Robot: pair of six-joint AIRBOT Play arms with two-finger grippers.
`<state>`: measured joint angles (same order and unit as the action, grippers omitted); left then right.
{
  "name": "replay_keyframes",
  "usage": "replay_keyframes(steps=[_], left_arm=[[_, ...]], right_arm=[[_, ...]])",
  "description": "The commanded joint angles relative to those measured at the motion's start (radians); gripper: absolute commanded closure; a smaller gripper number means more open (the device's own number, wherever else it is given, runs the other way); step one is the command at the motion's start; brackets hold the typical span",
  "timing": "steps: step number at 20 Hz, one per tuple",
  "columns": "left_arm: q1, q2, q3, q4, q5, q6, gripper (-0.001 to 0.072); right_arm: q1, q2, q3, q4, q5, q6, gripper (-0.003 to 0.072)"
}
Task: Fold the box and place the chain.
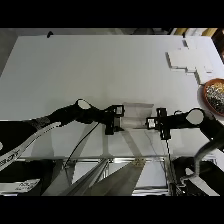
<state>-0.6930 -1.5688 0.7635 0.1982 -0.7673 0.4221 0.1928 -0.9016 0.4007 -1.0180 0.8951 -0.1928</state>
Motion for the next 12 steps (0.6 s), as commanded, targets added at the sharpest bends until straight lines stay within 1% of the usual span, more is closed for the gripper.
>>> replay_keyframes(steps=[1,2,3,4,5,7,8,10,12], left_arm=[[0.000,0.000,0.000,0.000,0.000,0.000,0.0397],[0.000,0.000,0.000,0.000,0.000,0.000,0.0397],[0.000,0.000,0.000,0.000,0.000,0.000,0.0397],[0.000,0.000,0.000,0.000,0.000,0.000,0.0397],[0.000,0.000,0.000,0.000,0.000,0.000,0.0397],[0.000,0.000,0.000,0.000,0.000,0.000,0.0397],[0.000,0.000,0.000,0.000,0.000,0.000,0.0397],[0.000,0.000,0.000,0.000,0.000,0.000,0.0397],[0.000,0.000,0.000,0.000,0.000,0.000,0.0397]], right_arm=[[0.000,-0.004,-0.005,0.090,-0.021,-0.019,0.0645],[0.000,-0.011,-0.005,0.141,-0.020,-0.027,0.0610],[0.000,-0.024,-0.005,0.195,-0.020,-0.040,0.0546],[0.000,-0.044,-0.005,0.244,-0.020,-0.055,0.0465],[0.000,-0.066,-0.005,0.273,-0.021,-0.056,0.0420],[0.000,-0.108,-0.005,0.289,-0.020,-0.055,0.0406],[0.000,-0.117,-0.005,0.285,-0.020,-0.051,0.0374],[0.000,-0.111,-0.005,0.284,-0.020,-0.050,0.0348],[0.000,-0.068,-0.005,0.239,-0.019,-0.015,0.0350]])
